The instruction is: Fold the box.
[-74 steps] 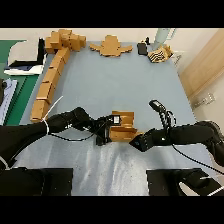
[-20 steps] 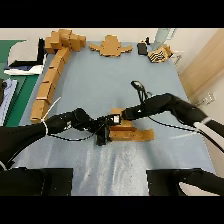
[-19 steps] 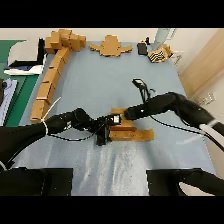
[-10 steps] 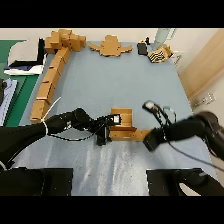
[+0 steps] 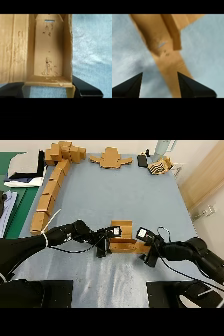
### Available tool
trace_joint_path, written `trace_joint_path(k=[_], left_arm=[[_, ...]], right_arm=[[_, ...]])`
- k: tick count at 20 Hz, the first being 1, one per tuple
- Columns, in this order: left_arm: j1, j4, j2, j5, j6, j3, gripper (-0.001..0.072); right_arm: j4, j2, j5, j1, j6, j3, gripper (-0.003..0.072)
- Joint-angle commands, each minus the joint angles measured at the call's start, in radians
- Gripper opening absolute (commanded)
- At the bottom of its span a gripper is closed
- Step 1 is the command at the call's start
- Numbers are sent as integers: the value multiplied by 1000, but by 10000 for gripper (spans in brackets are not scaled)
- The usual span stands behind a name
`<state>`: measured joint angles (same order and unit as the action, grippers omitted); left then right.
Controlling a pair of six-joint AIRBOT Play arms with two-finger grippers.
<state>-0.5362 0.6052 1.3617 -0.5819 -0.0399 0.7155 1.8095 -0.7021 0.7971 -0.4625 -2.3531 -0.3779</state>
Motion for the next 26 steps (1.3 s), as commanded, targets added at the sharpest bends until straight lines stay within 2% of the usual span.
trace_joint_path(k=[1,3,4,5,6,8,10,16,21,23,24,25,26], left_arm=[[0,0,0,-1,0,0,322],[0,0,0,-1,0,0,322],[0,0,0,-2,0,0,322],[0,0,0,-2,0,0,323],[0,0,0,-2,0,0,322],[0,0,0,-2,0,0,322],[0,0,0,-2,0,0,322],[0,0,0,-2,0,0,322],[0,0,0,-2,0,0,322],[0,0,0,-2,0,0,322],[0,0,0,-2,0,0,322],[0,0,0,-2,0,0,322],[0,0,0,-2,0,0,322]], right_arm=[[15,-118,-246,-1,-222,-6,639],[72,-153,-248,-1,-260,-27,637],[89,-153,-248,-7,-279,-31,610],[87,-150,-249,-13,-290,-32,446],[87,-151,-247,-13,-293,-32,337],[99,-153,-232,-21,-293,-32,320],[100,-150,-217,-50,-293,-32,220],[123,-151,-222,-101,-292,-32,216],[138,-163,-275,-126,-293,-32,217],[168,-193,-278,-126,-293,-32,240],[175,-208,-278,-126,-293,-32,343],[177,-217,-282,-126,-293,-32,537],[177,-221,-285,-126,-293,-32,626]])
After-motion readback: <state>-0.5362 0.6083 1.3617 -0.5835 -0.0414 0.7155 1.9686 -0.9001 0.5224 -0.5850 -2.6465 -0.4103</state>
